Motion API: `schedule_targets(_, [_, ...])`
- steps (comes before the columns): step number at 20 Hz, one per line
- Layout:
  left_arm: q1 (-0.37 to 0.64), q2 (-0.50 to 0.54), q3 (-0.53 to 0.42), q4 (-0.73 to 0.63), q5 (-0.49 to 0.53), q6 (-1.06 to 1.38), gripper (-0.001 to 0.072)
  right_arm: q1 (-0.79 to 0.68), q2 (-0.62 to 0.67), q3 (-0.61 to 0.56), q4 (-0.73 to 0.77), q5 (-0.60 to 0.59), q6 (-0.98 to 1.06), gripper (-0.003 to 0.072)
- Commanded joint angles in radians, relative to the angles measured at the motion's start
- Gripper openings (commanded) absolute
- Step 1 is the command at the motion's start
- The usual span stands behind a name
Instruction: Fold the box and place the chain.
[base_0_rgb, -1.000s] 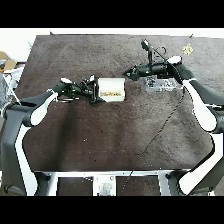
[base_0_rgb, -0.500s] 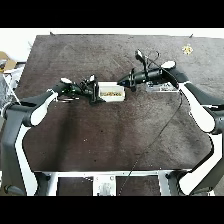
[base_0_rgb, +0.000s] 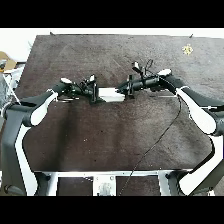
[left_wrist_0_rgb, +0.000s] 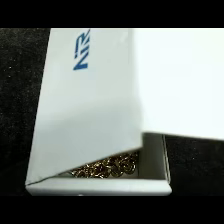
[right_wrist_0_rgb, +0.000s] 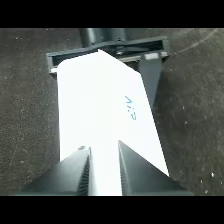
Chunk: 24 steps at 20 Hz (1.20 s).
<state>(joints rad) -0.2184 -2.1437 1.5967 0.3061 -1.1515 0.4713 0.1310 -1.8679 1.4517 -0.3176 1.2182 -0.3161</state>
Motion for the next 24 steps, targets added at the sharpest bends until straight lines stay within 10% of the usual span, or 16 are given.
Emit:
schedule_targets(1, [0.000, 0.000, 0.000, 0.000, 0.000, 0.000, 0.0061, 0.029, 0.000, -0.005, 0.000, -0.046, -0.061, 0.0296])
schedule_targets(16, [0.000, 0.000, 0.000, 0.000, 0.000, 0.000, 0.0061, 0.063, 0.000, 0.048, -0.056, -0.208, -0.119, 0.0312])
schedule_targets(17, [0.000, 0.000, 0.000, 0.000, 0.000, 0.000, 0.0061, 0.063, 0.000, 0.053, -0.057, -0.209, -0.109, 0.0201])
schedule_targets(24, [0.000, 0.000, 0.000, 0.000, 0.000, 0.000, 0.0061, 0.063, -0.005, 0.037, -0.143, -0.153, -0.053, 0.0197])
